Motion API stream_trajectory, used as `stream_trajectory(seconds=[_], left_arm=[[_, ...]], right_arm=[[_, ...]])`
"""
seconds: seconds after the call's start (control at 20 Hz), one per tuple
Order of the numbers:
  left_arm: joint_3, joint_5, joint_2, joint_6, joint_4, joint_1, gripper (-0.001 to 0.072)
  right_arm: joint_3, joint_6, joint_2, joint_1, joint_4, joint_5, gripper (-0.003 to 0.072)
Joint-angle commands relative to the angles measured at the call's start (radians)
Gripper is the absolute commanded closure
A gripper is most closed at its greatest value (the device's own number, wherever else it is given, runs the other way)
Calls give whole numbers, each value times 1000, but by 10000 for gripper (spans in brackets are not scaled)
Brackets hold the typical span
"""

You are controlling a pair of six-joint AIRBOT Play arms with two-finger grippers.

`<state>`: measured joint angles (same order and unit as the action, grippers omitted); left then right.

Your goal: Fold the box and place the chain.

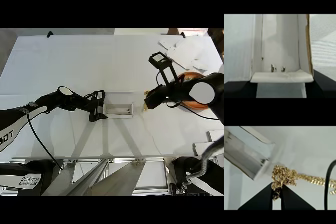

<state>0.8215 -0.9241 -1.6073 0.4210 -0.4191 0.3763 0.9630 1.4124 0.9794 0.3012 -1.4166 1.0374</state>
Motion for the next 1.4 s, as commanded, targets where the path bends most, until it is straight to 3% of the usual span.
stream_trajectory(seconds=[0.0,0.45,0.95,1.35], left_arm=[[0,0,1,0,0,0,418],[0,0,1,0,0,0,418],[0,0,0,0,0,0,418],[1,0,1,0,0,0,418]], right_arm=[[1,5,21,71,72,-126,681],[1,5,166,215,103,-274,681],[0,32,378,215,124,-252,680],[1,16,404,227,240,-321,680]])
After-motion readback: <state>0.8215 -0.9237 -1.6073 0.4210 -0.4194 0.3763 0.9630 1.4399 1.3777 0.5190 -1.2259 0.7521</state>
